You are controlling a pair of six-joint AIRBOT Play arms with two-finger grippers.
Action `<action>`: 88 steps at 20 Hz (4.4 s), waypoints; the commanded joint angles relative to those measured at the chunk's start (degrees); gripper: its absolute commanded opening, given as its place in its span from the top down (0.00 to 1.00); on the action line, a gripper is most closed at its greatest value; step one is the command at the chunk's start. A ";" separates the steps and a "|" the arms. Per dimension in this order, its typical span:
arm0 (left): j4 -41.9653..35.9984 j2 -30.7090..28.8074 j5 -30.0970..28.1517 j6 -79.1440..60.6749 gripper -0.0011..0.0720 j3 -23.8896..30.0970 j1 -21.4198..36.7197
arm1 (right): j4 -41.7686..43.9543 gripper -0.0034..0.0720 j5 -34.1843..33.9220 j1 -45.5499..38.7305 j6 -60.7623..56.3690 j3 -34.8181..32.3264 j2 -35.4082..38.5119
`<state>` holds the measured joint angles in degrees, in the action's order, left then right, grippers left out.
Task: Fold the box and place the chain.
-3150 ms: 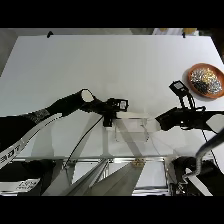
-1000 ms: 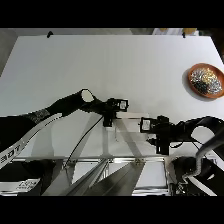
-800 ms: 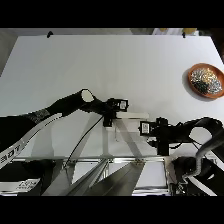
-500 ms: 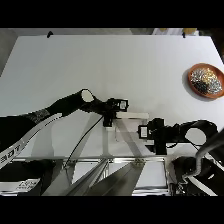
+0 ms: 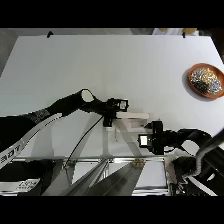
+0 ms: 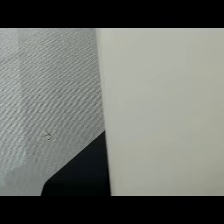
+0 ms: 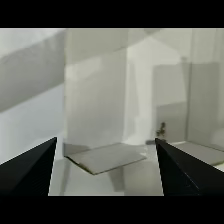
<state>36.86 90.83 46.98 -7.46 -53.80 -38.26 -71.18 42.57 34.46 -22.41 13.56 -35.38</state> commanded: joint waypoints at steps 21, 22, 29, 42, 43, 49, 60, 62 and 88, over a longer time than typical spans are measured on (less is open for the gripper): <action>0.02 0.04 0.00 0.00 0.97 0.04 -0.04 | 19.56 0.05 -0.90 -18.34 22.71 2.10 -5.95; 0.02 0.04 0.00 0.00 0.97 0.04 -0.04 | 19.82 0.05 -0.48 -18.99 24.44 2.10 -6.71; 0.00 0.04 0.02 0.00 0.97 0.04 -0.04 | 22.43 0.05 1.09 -23.30 26.01 4.92 -10.54; 0.02 0.04 0.02 0.00 0.97 0.04 -0.04 | 31.41 0.07 6.34 -23.28 38.14 6.36 -22.29; 0.02 0.04 0.00 0.00 0.97 0.04 -0.04 | 31.34 0.09 6.25 -23.28 38.16 6.36 -22.84; 0.02 0.04 0.00 0.00 0.97 0.04 -0.04 | 33.51 0.16 6.03 -23.28 40.94 6.36 -25.46; 0.02 0.04 0.00 0.00 0.97 0.04 -0.04 | 31.01 0.43 5.99 -23.28 40.87 6.34 -25.83; 0.02 0.04 0.00 0.00 0.97 0.04 -0.04 | 31.04 0.41 5.99 -23.28 40.85 6.34 -25.83; -1.29 -0.90 6.91 0.22 0.97 0.04 0.02 | 30.93 0.38 5.90 -23.28 40.89 6.34 -25.83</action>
<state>35.53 90.59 49.15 -7.29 -53.71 -38.26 -40.34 48.60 11.18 18.55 19.92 -61.19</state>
